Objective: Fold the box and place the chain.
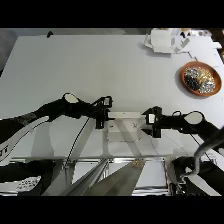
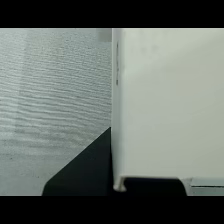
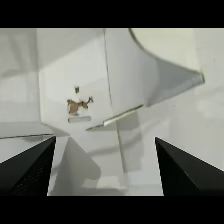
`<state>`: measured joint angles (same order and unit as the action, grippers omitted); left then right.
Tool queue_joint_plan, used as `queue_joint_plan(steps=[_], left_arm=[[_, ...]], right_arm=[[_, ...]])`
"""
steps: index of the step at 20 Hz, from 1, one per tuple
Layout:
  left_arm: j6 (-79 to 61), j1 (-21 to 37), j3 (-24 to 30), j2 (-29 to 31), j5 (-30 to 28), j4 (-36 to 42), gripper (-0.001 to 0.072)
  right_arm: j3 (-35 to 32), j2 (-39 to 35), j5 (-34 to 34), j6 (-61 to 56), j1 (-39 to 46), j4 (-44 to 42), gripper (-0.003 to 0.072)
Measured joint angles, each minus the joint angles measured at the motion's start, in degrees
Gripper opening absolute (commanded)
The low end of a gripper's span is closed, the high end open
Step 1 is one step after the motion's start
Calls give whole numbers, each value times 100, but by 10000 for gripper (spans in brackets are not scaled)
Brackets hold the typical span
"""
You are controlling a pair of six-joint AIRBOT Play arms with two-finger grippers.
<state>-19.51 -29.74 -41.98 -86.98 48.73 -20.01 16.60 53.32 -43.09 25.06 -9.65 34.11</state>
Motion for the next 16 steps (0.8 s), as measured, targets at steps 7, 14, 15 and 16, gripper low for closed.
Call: queue_joint_plan(steps=[7, 14, 15, 16], left_arm=[[0, 2, 0, 0, -2, 2, 9], [2, 0, 0, 0, -4, 2, 9], [4, 0, 0, 0, -4, 2, 9], [2, 0, 0, 0, -4, 2, 9]], right_arm=[[-721, -1917, 170, -1598, -704, 782, 688], [-811, -2302, 498, -3246, -2520, 2247, 688], [-817, -2306, 575, -3432, -2697, 2402, 688], [-828, -2299, 713, -3593, -2852, 2518, 688]])
